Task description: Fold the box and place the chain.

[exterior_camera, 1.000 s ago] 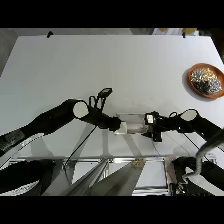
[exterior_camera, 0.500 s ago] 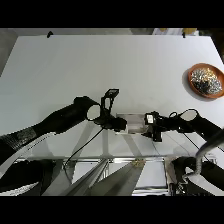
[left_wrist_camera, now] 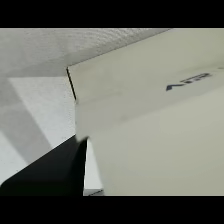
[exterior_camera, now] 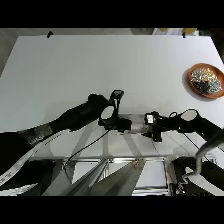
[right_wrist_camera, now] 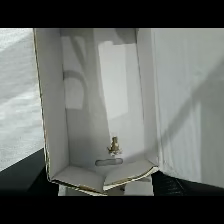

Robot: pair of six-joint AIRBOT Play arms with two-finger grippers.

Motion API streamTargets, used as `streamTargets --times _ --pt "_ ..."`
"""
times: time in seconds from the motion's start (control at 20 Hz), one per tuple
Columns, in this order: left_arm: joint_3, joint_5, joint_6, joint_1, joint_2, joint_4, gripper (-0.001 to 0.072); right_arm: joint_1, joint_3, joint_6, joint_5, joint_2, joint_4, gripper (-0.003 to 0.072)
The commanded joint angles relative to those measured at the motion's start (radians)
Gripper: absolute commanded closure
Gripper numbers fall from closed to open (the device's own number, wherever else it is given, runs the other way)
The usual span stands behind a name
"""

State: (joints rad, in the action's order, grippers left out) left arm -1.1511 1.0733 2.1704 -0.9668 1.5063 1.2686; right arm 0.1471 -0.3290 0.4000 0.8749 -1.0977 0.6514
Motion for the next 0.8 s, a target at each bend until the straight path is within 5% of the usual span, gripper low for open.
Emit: streamTargets --times 0.0,0.3,0.75 --pt "-0.073 0.047 0.037 -0.025 0.063 0.006 0.0363 0.000 0.000 -0.003 0.000 0.001 -0.001 0.0344" --pt "-0.103 0.156 0.095 -0.030 0.098 0.060 0.0363 0.000 0.000 -0.003 0.000 0.001 -0.001 0.0344" --pt "-0.105 0.105 0.285 -0.037 0.099 0.170 0.0368 0.000 0.000 -0.003 0.000 0.001 -0.001 0.0344"
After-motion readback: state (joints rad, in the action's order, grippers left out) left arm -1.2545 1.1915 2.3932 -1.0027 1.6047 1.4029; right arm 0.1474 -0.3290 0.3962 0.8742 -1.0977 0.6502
